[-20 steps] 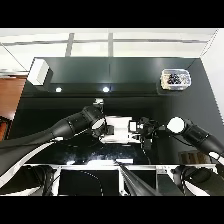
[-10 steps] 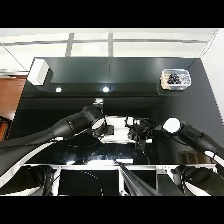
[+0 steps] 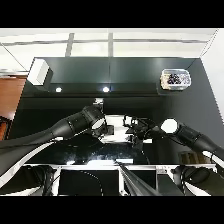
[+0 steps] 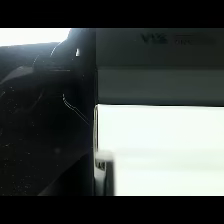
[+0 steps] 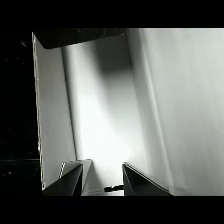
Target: Fold the box and place the chain.
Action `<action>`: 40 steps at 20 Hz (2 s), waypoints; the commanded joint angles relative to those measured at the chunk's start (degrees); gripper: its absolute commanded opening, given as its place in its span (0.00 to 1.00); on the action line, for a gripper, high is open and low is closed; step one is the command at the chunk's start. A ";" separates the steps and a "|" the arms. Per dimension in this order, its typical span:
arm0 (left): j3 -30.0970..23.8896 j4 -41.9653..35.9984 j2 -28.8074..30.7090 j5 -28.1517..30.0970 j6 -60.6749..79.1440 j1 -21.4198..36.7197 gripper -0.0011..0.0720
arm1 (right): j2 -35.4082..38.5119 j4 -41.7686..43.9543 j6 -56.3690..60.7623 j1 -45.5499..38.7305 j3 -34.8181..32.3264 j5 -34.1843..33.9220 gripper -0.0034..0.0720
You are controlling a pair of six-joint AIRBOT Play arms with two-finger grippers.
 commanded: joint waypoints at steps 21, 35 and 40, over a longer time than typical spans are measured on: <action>0.02 -0.22 0.02 0.50 0.00 0.09 0.05 | 8.57 -16.81 58.77 -48.13 1.55 22.62 0.06; 0.02 -0.22 0.02 0.50 0.02 0.09 0.05 | -8.85 1.90 44.78 -34.12 -3.28 29.46 0.06; 0.02 -0.22 0.02 0.46 0.02 0.09 0.05 | -8.85 8.68 37.35 -32.63 -3.15 31.82 0.06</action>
